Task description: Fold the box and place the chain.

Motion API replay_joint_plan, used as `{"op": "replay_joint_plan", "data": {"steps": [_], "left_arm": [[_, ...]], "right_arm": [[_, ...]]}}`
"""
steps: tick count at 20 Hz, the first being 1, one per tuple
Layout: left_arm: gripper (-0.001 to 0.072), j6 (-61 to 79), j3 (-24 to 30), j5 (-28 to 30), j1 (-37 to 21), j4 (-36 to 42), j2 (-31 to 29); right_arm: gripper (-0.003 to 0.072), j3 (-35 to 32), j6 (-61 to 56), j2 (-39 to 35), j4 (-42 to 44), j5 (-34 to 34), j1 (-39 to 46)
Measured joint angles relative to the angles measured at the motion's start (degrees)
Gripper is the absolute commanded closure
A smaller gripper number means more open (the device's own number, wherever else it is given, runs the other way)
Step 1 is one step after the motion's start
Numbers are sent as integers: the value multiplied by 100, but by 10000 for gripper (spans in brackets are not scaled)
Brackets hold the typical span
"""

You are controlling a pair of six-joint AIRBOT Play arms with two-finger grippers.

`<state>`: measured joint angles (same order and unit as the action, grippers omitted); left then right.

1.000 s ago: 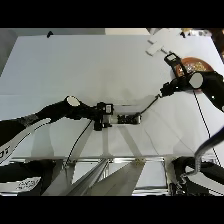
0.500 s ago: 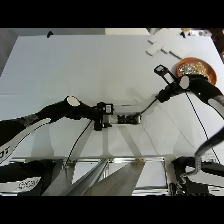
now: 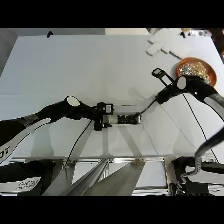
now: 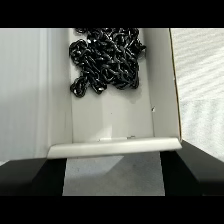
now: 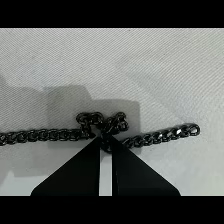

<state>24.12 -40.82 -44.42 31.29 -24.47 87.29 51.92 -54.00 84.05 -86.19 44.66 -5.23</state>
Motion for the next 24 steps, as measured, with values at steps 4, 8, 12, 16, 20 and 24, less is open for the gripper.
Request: {"op": "replay_joint_plan", "data": {"steps": [4,8,12,16,20,24], "left_arm": [[698,-2,0,0,0,0,0],[698,0,0,0,0,0,0],[698,-2,0,0,0,0,0],[698,0,0,0,0,2,0],[698,-2,0,0,0,0,0],[698,-2,0,0,0,0,0]], "right_arm": [[672,0,9,63,-9,-2,0],[672,-20,4,-262,-42,98,-2],[673,-9,-59,-1027,496,459,0],[673,-7,28,-1886,1263,984,-2],[672,-9,352,-2817,2024,1639,-2],[672,-7,782,-3560,3112,2068,-2]]}}
